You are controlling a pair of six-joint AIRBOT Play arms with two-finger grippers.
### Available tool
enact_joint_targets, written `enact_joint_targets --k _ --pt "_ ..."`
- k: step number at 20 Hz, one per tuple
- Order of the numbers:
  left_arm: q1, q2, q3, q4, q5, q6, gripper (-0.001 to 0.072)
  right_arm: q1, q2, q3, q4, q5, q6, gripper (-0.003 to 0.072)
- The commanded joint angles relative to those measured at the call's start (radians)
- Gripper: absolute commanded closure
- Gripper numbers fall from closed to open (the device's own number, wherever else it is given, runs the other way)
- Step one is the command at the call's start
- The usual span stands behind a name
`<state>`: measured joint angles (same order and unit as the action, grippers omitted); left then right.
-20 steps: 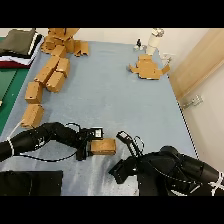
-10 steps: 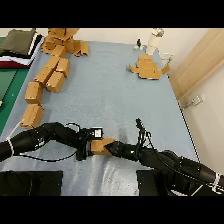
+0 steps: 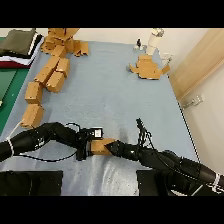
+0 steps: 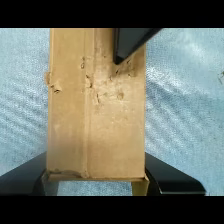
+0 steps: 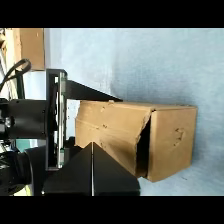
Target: Fold the box.
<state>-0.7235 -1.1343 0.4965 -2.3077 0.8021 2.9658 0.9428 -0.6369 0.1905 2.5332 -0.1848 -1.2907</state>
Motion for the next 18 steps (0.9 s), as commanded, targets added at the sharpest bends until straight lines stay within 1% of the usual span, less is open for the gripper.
enact_joint_targets --k 1,8,12,14,18 --pt "0.000 0.000 0.001 0.000 0.000 0.000 0.0243 0.001 -0.007 -0.003 -0.016 -0.024 0.001 0.0684" --pt "0.000 0.000 0.001 0.000 0.000 0.000 0.0243 0.001 -0.092 -0.003 -0.016 -0.034 0.000 0.0684" --pt "0.000 0.000 0.001 0.000 0.000 0.000 0.0243 0.001 -0.086 -0.003 -0.016 -0.037 0.000 0.0684" --pt "0.000 0.000 0.001 0.000 0.000 0.000 0.0243 0.010 -0.053 -0.002 -0.025 -0.034 -0.012 0.0684" --pt "0.000 0.000 0.001 0.000 0.000 0.000 0.0243 0.009 0.082 0.002 -0.156 -0.034 -0.011 0.0684"
